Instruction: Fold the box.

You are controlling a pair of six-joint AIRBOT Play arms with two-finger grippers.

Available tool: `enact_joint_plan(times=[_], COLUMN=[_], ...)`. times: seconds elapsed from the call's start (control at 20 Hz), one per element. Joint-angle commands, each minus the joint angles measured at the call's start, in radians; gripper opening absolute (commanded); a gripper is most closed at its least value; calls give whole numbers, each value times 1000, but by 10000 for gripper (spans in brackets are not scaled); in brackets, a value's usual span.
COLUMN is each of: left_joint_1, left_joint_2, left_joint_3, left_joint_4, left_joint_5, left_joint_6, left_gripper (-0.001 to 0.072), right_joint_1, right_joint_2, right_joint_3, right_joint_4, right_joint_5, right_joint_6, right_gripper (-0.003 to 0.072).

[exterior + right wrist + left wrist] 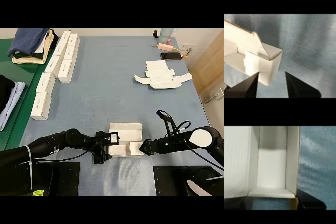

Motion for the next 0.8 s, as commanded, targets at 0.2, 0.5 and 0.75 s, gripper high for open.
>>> enact_joint_plan(times=[0.2, 0.5, 0.75], left_joint_1=[0, 0, 0], left_joint_2=[0, 0, 0], left_joint_3=[0, 0, 0], left_joint_4=[0, 0, 0], left_joint_5=[0, 0, 0], left_joint_6=[0, 0, 0], left_gripper=[461, 462, 462], right_joint_1=[178, 414, 524], right_joint_2=[-152, -360, -500], right_joint_3=[109, 250, 372], right_joint_4=[-165, -394, -556], right_joint_5=[-80, -14, 125], right_joint_6=[268, 666, 930], right_gripper=[519, 507, 475])
